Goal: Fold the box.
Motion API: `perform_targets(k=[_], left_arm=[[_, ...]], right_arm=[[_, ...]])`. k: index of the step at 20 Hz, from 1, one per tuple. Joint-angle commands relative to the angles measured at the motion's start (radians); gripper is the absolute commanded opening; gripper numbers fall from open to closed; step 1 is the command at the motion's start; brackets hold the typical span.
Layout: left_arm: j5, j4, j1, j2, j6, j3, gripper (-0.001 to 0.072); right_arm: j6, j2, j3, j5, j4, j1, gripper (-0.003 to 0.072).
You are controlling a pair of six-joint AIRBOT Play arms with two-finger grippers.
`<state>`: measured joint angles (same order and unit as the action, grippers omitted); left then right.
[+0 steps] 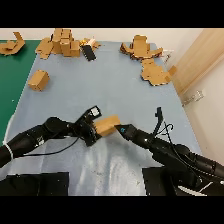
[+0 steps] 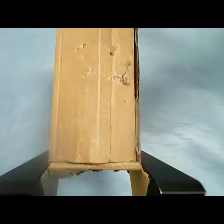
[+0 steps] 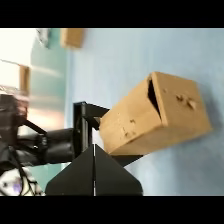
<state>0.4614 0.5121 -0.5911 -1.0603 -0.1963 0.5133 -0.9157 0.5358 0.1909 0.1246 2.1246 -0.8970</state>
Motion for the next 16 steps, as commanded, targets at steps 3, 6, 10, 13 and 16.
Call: perform_targets(k=[3,6,10,13,16], left_arm=[[-0.013,0.399,0.322,0.001,-0.452,0.075,0.0439],[0.011,0.435,0.505,-0.101,-0.518,0.208,0.0439],[0.047,0.435,0.623,-0.314,-0.638,0.438,0.0439],[0.059,0.436,0.663,-0.447,-0.693,0.579,0.0439],[0.063,0.455,0.688,-0.551,-0.750,0.687,0.0439]], right_arm=[[0.000,-0.001,0.001,0.264,0.038,0.000,0.0002],[0.000,0.000,0.001,0.264,0.038,0.000,0.0002],[0.000,0.001,0.001,0.263,0.038,0.000,0.0002],[0.000,0.001,0.001,0.259,0.038,0.000,0.0002],[0.000,0.001,0.001,0.259,0.045,0.000,0.0002]])
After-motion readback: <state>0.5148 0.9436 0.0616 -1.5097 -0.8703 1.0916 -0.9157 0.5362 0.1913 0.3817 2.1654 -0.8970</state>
